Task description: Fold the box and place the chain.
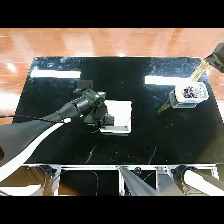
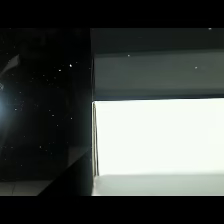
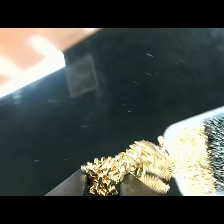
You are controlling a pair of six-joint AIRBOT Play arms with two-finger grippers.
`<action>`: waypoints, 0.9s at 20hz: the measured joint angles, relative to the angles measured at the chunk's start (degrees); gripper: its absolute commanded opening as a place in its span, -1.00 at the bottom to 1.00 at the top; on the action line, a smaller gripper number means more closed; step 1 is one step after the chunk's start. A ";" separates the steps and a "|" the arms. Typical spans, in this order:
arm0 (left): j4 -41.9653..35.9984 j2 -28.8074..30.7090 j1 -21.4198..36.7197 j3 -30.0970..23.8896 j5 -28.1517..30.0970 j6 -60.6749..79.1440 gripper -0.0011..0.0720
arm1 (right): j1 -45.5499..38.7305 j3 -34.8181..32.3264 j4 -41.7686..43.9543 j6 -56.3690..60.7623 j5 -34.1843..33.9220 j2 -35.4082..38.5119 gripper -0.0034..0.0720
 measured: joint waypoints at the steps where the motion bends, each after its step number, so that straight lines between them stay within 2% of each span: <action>1: -0.04 0.00 0.00 0.00 0.00 0.00 -0.91 | 0.00 0.04 1.11 -0.98 0.20 1.79 -0.81; 5: -0.11 0.02 0.00 0.00 0.02 0.02 -0.91 | 1.55 0.11 4.17 -4.02 2.86 8.17 -0.81; 8: -0.17 0.00 0.00 0.00 0.02 0.02 -0.91 | 5.81 0.11 4.70 -5.25 4.98 11.89 -0.81; 13: -0.20 0.02 0.00 0.00 0.00 0.02 -0.91 | 16.92 0.11 4.31 -6.71 9.86 15.02 -0.81; 18: -0.17 0.02 0.00 0.00 0.02 0.02 -0.91 | 30.99 -0.09 1.88 -7.06 11.74 15.78 -0.81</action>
